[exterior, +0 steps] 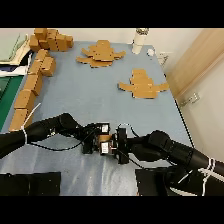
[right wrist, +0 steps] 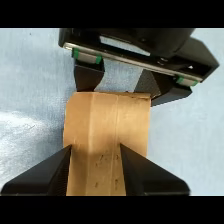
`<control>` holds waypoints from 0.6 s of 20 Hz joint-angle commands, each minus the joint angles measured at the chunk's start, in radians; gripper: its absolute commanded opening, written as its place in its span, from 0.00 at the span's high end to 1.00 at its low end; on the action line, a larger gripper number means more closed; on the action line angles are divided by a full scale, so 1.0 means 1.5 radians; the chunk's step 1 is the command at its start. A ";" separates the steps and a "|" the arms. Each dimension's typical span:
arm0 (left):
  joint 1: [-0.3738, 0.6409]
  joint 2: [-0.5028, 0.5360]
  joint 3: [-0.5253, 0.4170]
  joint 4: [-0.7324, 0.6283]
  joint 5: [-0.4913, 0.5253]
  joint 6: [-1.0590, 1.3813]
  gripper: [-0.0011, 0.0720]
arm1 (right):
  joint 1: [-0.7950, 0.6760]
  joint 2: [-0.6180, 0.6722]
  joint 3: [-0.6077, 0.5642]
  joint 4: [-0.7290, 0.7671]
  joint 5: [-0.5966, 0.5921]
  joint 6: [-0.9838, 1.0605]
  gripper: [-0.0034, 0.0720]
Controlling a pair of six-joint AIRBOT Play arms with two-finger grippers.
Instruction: Fold the box.
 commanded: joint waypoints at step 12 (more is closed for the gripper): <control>0.000 0.000 0.000 0.000 0.000 0.000 0.59 | 0.229 0.000 -0.001 -0.422 -0.065 0.462 0.39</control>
